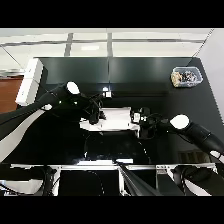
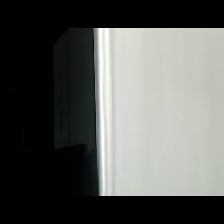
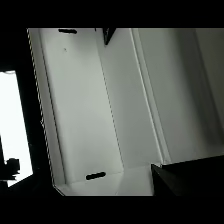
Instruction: Fold the box and place the chain.
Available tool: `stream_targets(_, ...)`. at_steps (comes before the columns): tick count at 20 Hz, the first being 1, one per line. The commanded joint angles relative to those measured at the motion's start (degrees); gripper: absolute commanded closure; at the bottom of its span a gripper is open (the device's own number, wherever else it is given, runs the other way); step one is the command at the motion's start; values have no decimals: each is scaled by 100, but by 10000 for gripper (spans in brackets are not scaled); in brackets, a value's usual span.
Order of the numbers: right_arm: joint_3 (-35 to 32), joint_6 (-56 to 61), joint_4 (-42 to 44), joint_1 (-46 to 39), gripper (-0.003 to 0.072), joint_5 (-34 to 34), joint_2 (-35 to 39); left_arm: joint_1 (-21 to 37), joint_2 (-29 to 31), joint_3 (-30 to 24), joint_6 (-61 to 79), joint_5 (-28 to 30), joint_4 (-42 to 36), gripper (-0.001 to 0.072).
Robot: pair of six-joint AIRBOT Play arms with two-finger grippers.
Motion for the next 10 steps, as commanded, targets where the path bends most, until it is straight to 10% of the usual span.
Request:
stream_targets(1, 83, -52, 107, -164, -16, 109, -31, -2, 4, -2, 2, 0, -11, 684)
stream_targets(10, 387, -131, 472, -614, -15, 463, -595, -2, 4, -2, 31, 39, -9, 684)
